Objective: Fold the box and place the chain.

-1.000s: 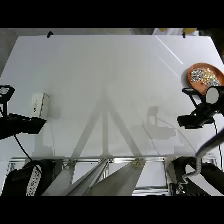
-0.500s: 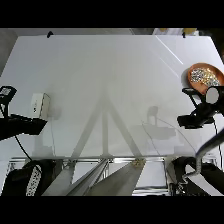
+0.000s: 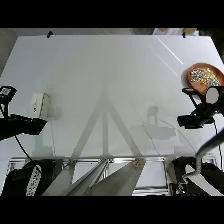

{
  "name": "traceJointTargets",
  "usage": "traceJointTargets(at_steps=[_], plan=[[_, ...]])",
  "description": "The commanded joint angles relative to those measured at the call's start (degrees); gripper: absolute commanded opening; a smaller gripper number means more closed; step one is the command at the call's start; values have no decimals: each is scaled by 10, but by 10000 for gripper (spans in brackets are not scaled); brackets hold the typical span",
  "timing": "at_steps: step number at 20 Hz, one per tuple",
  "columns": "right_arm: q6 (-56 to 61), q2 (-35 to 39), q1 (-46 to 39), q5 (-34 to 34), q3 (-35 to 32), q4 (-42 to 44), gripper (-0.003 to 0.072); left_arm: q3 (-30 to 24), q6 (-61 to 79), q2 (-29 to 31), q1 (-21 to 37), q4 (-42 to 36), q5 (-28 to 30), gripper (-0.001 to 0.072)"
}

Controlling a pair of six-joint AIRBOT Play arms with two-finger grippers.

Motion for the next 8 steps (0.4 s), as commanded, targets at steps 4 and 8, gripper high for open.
traceJointTargets(at_steps=[4,8], plan=[[0,0,0,0,0,0,24,0,0,1,0,0,0,694],[0,0,0,0,0,0,24,0,0,1,0,1,3,694]])
